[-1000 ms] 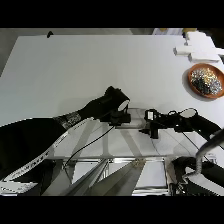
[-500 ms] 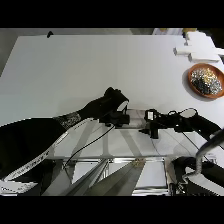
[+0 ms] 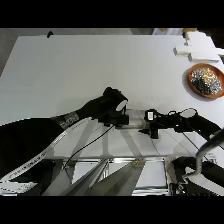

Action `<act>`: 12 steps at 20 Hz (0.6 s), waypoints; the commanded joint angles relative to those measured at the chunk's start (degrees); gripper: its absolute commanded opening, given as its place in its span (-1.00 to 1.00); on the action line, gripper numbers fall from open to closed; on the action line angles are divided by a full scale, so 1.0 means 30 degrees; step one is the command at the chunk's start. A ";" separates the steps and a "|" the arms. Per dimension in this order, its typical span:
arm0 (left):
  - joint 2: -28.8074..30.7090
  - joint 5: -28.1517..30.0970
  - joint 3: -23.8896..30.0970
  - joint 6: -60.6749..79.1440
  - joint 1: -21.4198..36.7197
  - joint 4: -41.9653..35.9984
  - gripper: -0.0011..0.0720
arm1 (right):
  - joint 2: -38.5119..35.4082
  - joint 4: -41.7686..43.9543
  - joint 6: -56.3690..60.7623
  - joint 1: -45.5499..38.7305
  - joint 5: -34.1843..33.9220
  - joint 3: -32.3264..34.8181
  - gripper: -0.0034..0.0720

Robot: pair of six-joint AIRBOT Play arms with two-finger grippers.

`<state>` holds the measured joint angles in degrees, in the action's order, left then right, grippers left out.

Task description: Fold the box and place the chain.

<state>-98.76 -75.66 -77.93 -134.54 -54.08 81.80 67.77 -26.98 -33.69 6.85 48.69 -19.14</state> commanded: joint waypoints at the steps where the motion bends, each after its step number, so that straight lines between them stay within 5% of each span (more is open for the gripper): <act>1: 0.1202 0.0270 0.0000 0.2295 0.0641 -0.0444 0.12 | -0.0007 0.0015 0.0066 -0.0007 -0.0007 0.0007 0.27; 5: 0.3534 0.0029 0.0022 0.6193 0.1785 -0.0845 0.11 | -0.0007 0.0015 0.0066 -0.0007 -0.0007 0.0007 0.27; 9: 0.6477 -0.2878 0.0073 1.0812 0.3155 -0.1719 0.13 | -0.0007 0.0015 0.0066 -0.0007 -0.0015 0.0007 0.27; 12: 0.9479 -0.4022 0.1384 1.4484 0.4306 -0.2157 0.44 | -0.0007 0.0015 0.0066 -0.0007 -0.0007 0.0007 0.27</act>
<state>-77.43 -83.85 -76.18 -103.15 -44.12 76.75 67.77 -26.96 -33.50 6.85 48.64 -19.14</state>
